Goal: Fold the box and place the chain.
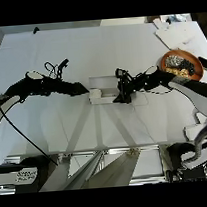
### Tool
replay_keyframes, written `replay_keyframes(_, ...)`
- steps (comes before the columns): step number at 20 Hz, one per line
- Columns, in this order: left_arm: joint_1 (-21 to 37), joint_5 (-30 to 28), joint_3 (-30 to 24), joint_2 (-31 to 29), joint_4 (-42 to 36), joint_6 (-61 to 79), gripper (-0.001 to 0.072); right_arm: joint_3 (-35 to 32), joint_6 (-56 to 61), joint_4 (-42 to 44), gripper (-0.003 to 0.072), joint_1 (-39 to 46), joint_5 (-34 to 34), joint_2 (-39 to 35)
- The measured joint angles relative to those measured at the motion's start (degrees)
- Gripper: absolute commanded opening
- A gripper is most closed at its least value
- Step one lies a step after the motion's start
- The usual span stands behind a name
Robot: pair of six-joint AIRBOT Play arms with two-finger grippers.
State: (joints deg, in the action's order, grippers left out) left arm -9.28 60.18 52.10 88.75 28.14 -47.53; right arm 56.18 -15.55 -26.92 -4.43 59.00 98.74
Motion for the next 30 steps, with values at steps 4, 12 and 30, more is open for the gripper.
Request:
replay_keyframes(4,-0.02,1.68,0.00,0.00,-0.42,1.01,0.0293,0.00,0.00,0.00,0.0535,0.00,0.00,0.00)
replay_keyframes(12,-1.86,2.03,0.00,0.02,-3.80,1.42,0.0393,-0.02,0.00,0.00,0.0535,0.00,0.00,0.00)
replay_keyframes(30,-7.32,-9.84,0.00,-2.08,3.82,-5.68,0.0392,0.00,0.04,0.07,0.0535,0.02,0.00,0.00)
